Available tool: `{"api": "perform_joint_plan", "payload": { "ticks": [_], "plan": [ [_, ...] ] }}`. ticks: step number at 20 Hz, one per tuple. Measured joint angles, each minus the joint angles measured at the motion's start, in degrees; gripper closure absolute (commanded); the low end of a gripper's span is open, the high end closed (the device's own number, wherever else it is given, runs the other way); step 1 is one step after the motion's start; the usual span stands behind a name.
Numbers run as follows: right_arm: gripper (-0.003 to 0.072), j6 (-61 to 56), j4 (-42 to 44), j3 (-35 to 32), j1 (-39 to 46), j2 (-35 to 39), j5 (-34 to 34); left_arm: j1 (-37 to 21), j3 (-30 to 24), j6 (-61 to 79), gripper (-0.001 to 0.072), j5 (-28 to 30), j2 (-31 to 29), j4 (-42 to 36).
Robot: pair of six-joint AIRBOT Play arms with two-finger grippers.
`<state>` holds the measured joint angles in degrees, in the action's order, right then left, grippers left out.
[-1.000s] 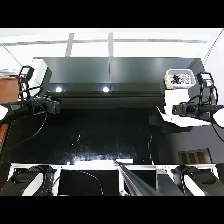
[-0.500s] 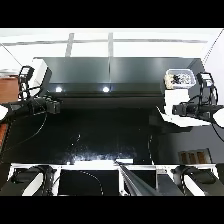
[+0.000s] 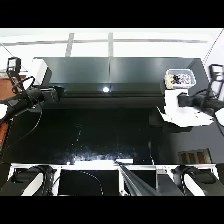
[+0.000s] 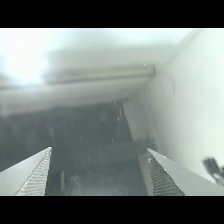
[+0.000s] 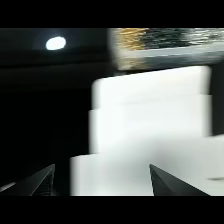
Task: Fold the box and place the chain.
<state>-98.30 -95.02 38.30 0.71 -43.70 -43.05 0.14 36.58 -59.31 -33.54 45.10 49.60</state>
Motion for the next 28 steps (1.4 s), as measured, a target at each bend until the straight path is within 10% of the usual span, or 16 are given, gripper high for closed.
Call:
{"api": "perform_joint_plan", "payload": {
  "ticks": [5, 11, 19, 21, 27, 28],
  "plan": [
    [-0.0014, -7.1, -5.5, 6.2, 28.7, -9.8, -1.4, 0.3, 0.0, 0.0, -0.0004, 1.4, 0.2, -1.5],
    [-0.0014, 21.8, 35.3, 18.1, 57.9, -32.8, -20.0, 0.3, 0.0, -0.1, -0.0003, 1.5, 0.3, -1.9],
    [-0.0012, 36.8, 46.6, 39.9, 57.6, -56.5, -43.5, 0.3, 0.0, -0.2, -0.0003, -0.2, 0.3, -1.9],
    [0.0154, 37.9, 46.5, 42.1, 55.9, -59.6, -46.5, 0.3, 0.0, -0.2, -0.0003, -0.7, 0.3, -2.0],
    [0.0159, 38.0, 43.3, 43.9, 52.9, -62.9, -51.5, 0.3, 0.0, -0.1, -0.0003, -1.3, 0.3, -1.9],
    [0.0293, 37.6, 42.8, 43.7, 52.5, -63.1, -51.9, 0.3, 0.0, -0.1, -0.0003, -1.4, 0.3, -1.9]
  ]
}}
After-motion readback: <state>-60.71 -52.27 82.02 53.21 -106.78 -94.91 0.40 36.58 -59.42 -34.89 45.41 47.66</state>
